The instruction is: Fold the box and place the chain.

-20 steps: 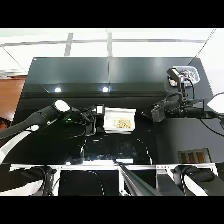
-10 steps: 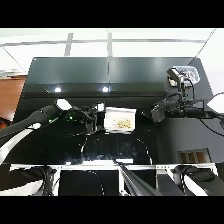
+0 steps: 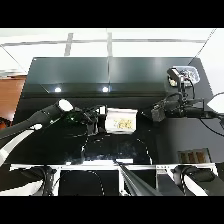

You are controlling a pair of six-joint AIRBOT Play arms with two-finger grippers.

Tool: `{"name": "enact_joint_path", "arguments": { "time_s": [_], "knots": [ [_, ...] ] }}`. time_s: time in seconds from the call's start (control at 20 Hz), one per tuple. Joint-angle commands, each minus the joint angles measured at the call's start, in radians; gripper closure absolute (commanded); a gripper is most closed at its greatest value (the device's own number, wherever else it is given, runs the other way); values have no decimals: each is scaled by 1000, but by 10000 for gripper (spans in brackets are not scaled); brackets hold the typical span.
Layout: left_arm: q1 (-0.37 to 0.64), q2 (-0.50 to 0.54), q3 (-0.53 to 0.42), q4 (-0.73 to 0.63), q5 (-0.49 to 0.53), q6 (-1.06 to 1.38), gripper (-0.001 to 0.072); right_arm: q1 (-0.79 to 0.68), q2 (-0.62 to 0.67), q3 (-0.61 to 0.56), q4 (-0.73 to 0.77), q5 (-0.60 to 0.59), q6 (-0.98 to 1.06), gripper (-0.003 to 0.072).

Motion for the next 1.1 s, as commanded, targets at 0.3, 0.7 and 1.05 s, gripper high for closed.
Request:
{"name": "enact_joint_path", "arguments": {
  "time_s": [0.3,0.7,1.05],
  "knots": [
    [-2,-11,16,-3,2,0,0,0,-1,0,0,-18,0,370],
    [-20,-19,27,0,4,10,0,0,-1,0,0,-18,0,371],
    [-38,-28,39,-5,28,3,334,0,-7,0,0,-159,24,339]
  ]
}}
